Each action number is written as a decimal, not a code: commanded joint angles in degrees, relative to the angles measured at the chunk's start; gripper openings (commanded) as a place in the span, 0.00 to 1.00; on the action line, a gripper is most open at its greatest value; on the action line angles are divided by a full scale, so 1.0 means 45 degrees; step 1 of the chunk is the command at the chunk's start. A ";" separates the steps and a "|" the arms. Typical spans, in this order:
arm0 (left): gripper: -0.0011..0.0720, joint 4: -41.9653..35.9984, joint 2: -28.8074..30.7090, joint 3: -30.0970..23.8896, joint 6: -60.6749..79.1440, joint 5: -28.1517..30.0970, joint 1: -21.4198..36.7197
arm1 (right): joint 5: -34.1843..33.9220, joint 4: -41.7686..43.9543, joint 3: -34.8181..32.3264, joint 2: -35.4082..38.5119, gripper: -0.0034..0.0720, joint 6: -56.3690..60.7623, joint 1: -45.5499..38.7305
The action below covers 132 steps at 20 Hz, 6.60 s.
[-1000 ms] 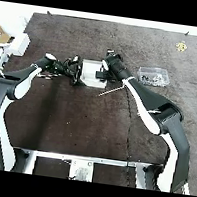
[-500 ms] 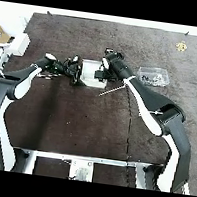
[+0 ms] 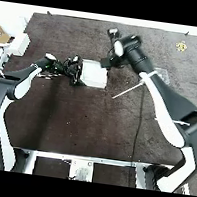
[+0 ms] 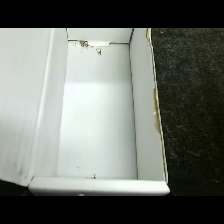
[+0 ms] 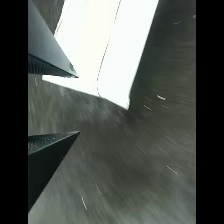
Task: Fold the box and place the chain.
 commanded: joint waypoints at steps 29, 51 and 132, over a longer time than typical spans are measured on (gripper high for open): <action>0.39 0.0000 -0.0005 0.0005 0.0000 0.0015 0.0000 | -0.2788 0.4357 -0.4167 -0.0758 0.15 -0.3929 -0.6747; 0.39 0.0000 -0.0005 0.0005 0.0000 0.0015 0.0000 | -0.2948 0.3546 -0.4299 0.4371 0.04 -0.4221 -0.6611; 0.39 -0.0005 -0.0005 0.0005 0.0000 0.0015 0.0000 | -1.2390 0.6577 -0.7980 0.4401 0.04 -0.5838 0.0748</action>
